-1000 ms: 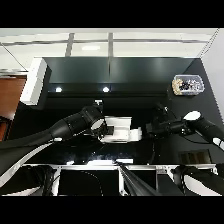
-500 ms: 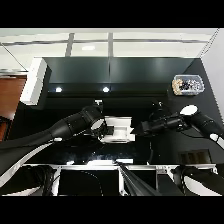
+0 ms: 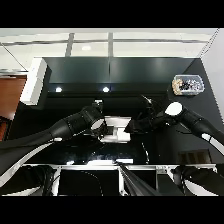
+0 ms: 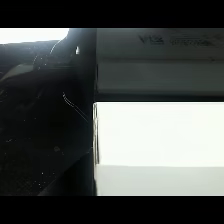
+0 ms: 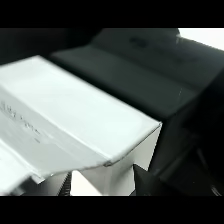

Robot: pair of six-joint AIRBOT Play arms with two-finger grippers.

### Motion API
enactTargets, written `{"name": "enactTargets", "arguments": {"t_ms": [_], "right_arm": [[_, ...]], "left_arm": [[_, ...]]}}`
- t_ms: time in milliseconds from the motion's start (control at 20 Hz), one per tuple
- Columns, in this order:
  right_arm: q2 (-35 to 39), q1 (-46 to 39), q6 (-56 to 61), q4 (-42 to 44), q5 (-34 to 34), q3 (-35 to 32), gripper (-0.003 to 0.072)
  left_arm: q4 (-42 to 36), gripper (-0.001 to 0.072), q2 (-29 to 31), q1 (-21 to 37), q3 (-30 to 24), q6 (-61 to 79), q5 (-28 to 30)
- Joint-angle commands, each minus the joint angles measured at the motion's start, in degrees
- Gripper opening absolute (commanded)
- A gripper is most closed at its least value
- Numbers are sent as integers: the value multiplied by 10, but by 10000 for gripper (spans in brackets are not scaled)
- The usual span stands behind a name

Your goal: Fold the box and place the chain.

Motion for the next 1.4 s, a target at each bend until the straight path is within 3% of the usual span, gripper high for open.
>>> {"name": "enactTargets", "arguments": {"t_ms": [0, 250, 450, 500, 800, 1050, 1150, 1350], "right_arm": [[0, 48, 137, -120, -22, 45, 426], [-16, 118, 281, -274, 3, 92, 426], [-37, 154, 323, -303, 2, 106, 424], [-40, 158, 327, -304, 3, 106, 322], [-49, 196, 426, -412, 31, 124, 304], [-82, 220, 475, -423, 48, 145, 304], [-94, 222, 483, -419, 49, 145, 189], [-102, 222, 495, -407, 37, 146, 189]], "left_arm": [[0, 26, 0, 0, 1, 0, 1], [0, 26, 0, 0, 1, 0, 1], [0, 26, 0, 0, 1, 0, 1], [0, 25, 0, 0, 1, 0, 1], [0, 26, 0, 0, 1, 0, 1], [0, 26, 0, 0, 1, 0, 3], [0, 26, 0, 0, 1, 0, 4], [0, 25, 0, 0, 1, 0, 5]]}}
